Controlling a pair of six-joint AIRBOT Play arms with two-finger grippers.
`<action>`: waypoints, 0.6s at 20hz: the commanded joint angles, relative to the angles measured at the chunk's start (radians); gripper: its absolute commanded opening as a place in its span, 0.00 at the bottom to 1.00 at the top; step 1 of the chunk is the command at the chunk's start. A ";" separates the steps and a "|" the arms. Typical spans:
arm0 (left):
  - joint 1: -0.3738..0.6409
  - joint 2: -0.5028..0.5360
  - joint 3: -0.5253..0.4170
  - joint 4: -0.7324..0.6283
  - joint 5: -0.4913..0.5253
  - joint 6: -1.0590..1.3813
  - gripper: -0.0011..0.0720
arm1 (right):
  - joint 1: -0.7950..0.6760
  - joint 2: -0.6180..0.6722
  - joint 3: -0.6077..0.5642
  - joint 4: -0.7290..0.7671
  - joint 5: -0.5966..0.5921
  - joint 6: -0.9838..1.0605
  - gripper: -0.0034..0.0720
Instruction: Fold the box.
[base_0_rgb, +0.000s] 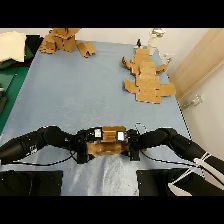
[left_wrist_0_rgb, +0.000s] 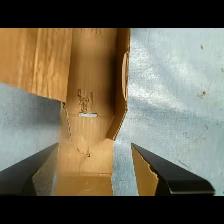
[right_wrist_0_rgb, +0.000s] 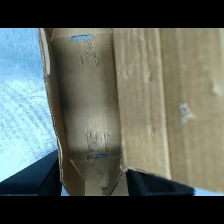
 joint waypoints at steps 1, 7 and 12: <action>-0.025 -0.005 0.008 -0.014 0.013 0.004 1.00 | 0.001 0.000 0.000 0.000 0.000 0.000 0.63; -0.074 -0.019 0.008 -0.014 0.113 0.011 0.67 | 0.001 0.000 0.000 0.000 0.000 0.000 0.63; -0.089 -0.044 0.008 -0.010 0.137 0.042 0.32 | 0.001 0.000 0.000 0.000 0.000 0.000 0.63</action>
